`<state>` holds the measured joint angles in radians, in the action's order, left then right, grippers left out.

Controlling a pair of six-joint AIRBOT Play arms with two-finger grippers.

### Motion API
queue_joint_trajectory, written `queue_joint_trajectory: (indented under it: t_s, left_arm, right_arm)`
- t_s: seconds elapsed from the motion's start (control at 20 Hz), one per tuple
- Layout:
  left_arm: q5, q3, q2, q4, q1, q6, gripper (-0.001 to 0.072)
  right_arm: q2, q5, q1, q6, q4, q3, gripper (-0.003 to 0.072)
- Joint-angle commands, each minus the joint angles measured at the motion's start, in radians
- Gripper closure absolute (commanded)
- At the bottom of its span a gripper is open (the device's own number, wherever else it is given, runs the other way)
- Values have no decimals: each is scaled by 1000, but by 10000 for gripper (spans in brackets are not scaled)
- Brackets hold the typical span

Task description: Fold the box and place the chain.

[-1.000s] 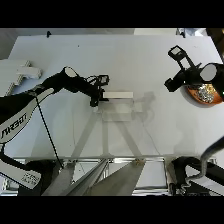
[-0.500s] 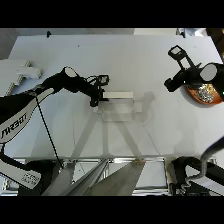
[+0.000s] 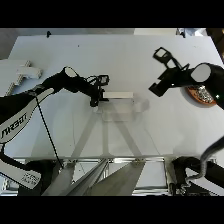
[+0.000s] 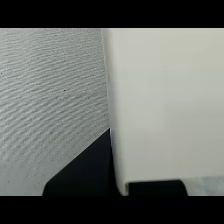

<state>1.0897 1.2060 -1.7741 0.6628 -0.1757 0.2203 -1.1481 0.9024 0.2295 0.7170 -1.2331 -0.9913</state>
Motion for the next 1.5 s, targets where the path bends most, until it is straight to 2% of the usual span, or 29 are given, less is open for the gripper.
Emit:
queue_joint_trajectory:
  t_s: [0.0, 0.2, 0.4, 0.6, 0.85, 1.0, 1.1, 1.2, 1.35, 1.45]
  left_arm:
    - [0, 0, -1, 0, -1, 0, 695]
    - [0, 0, -1, 0, -1, 0, 695]
    - [0, 0, -1, 0, -1, 0, 695]
    - [0, 0, -1, 0, -1, 0, 695]
    - [0, 0, -1, 0, -1, 0, 695]
    - [0, 0, -1, 0, -1, 0, 695]
    - [0, 0, -1, 0, -1, 0, 695]
    - [-1, 0, -1, 0, -1, 0, 695]
    - [0, 0, -1, 0, -1, 0, 695]
    - [0, 0, -1, 0, -1, 0, 695]
  right_arm:
    - [79, 51, 123, -71, 13, -4, -10]
    - [212, 132, 163, -68, 41, -3, -9]
    - [309, 156, 171, -32, 17, 33, -9]
    - [378, 137, 230, -37, -18, 200, -9]
    - [378, 128, 315, -35, -27, 377, -9]
    - [373, -68, 323, 5, -37, 468, -11]
    - [366, -243, 323, -85, -14, 511, -10]
    - [344, -362, 323, -186, 6, 520, -10]
    - [278, -431, 314, -328, 53, 521, -10]
    - [224, -398, 262, -480, 201, 522, -10]
